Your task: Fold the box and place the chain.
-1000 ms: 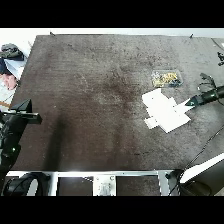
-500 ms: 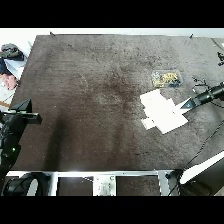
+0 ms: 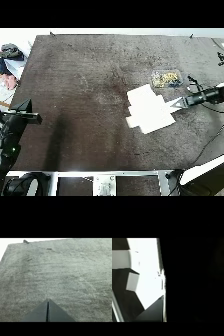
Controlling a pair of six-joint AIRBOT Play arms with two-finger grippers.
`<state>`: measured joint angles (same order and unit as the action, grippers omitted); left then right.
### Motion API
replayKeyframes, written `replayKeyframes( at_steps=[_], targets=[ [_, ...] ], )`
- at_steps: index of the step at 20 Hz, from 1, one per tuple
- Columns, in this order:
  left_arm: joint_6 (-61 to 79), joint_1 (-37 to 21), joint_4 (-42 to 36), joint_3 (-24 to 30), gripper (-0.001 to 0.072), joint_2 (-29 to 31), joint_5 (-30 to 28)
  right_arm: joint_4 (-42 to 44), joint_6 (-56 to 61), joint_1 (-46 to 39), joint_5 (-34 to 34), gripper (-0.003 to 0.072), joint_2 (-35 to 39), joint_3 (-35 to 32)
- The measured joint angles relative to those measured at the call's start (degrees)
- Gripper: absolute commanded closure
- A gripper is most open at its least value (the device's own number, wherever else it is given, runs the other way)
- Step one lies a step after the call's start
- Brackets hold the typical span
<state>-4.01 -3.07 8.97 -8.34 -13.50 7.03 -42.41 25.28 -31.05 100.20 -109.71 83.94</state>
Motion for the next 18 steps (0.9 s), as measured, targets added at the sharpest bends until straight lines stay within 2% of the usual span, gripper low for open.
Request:
replayKeyframes(
  at_steps=[4, 6, 9, 12, 16, 17, 18],
  targets=[
    [-0.02, 0.0, -0.02, 0.0, 0.0698, 0.0, 0.0, 12.55, 0.07, 8.2, -10.43, 0.0674, 6.1, -11.89],
    [-0.02, 0.0, 0.0, 0.0, 0.0698, 0.0, 0.0, 18.05, 0.5, 13.9, -16.94, 0.0675, 7.69, -15.17],
    [0.0, -0.02, 0.0, 0.0, 0.0697, 0.0, 0.0, 25.75, 1.77, 23.65, -28.48, 0.0674, 8.9, -17.55],
    [-0.02, -0.02, -0.02, 0.0, 0.0698, 0.0, 0.17, 29.66, 3.06, 30.88, -39.69, 0.0675, 9.29, -18.4],
    [-0.37, 0.0, -0.15, 0.0, 0.0694, 0.0, 2.32, 31.32, 4.31, 35.78, -49.07, 0.0675, 9.51, -18.82],
    [-0.26, -0.02, -0.15, 0.0, 0.0427, 0.0, 3.5, 31.3, 4.39, 36.41, -50.95, 0.0675, 9.51, -18.86],
    [0.5, -0.02, -0.17, 0.0, 0.0108, 0.0, 4.72, 30.95, 4.55, 37.03, -52.52, 0.0675, 9.53, -18.88]
  ],
)
